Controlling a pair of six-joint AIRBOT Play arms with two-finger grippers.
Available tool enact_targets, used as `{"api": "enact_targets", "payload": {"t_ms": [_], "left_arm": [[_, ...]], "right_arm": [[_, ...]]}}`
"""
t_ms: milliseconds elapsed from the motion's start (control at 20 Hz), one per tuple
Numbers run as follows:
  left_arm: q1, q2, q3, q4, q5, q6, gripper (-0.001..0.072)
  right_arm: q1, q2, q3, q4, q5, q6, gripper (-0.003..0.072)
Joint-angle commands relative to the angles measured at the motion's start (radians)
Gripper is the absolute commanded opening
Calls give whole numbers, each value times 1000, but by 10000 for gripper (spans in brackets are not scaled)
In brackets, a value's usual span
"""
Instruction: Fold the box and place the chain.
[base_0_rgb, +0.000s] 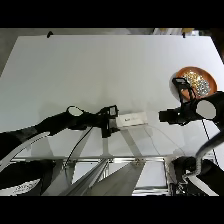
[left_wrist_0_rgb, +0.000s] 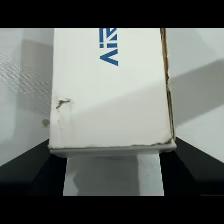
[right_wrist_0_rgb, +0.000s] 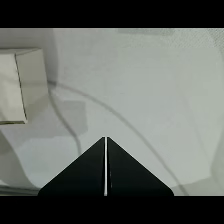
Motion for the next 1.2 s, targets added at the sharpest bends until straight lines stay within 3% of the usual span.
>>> {"api": "enact_targets", "payload": {"t_ms": [0,250,400,550,650,850,1000,1150], "left_arm": [[54,101,1,56,27,-231,367],[306,375,1,480,4,-798,368],[497,527,1,826,-109,-1117,368],[664,600,0,1104,-241,-1317,368],[757,597,-9,1168,-292,-1387,368],[882,555,-65,1167,-302,-1449,387],[917,521,-103,1187,-309,-1450,560],[920,504,-121,1186,-317,-1453,606]], "right_arm": [[0,0,0,0,0,2,17],[0,0,0,0,0,2,17],[0,0,0,0,0,2,17],[0,0,0,0,0,2,17],[0,0,0,0,0,2,17],[0,0,0,0,0,2,17],[0,0,0,0,0,2,17],[0,0,0,0,0,2,17]]}}
